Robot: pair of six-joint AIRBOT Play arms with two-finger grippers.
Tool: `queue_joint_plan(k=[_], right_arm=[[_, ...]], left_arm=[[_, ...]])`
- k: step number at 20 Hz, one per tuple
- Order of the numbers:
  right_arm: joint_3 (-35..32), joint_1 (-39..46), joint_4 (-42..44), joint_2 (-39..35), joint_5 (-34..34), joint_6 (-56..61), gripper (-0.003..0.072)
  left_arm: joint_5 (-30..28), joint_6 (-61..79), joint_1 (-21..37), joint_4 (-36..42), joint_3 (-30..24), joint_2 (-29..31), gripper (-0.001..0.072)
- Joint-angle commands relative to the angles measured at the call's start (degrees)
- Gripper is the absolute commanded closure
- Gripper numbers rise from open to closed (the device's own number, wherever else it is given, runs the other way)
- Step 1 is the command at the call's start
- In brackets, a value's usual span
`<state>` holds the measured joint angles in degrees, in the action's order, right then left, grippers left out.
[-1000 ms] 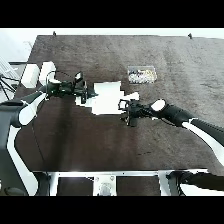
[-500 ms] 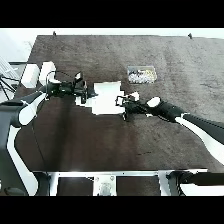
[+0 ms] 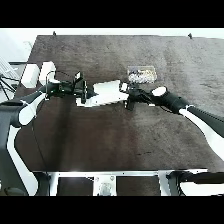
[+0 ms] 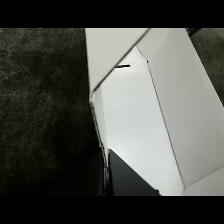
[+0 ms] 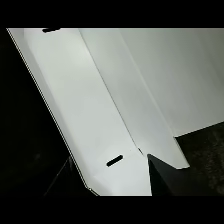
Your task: Fold the box and place the chain.
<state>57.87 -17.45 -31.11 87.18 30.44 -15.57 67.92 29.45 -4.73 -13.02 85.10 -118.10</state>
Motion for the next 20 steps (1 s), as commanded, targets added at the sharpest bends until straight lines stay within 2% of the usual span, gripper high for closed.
queue_joint_plan(k=[1, 8, 11, 16, 20], right_arm=[[1.55, 0.22, 0.70, 0.00, 1.77, -0.83, 0.0131], [2.38, 0.96, 0.70, 2.08, 4.63, -5.11, 0.0129], [4.76, 2.60, 0.76, 3.82, 8.09, -5.07, 0.0127], [7.10, 4.02, 1.11, 5.14, 8.70, -5.11, 0.0125], [9.44, 5.25, 1.09, 7.37, 11.76, -5.49, 0.0124]], left_arm=[[0.00, 0.00, 0.00, 0.00, 0.04, 0.00, 0.0689], [0.00, 0.00, 0.02, 0.02, 0.04, 0.00, 0.0689], [0.00, 0.00, 0.00, 0.02, 0.04, 0.00, 0.0689], [0.00, 0.00, 0.00, 0.02, 0.04, 0.00, 0.0688], [-0.02, 0.00, 0.00, 0.02, 0.04, 0.00, 0.0688]])
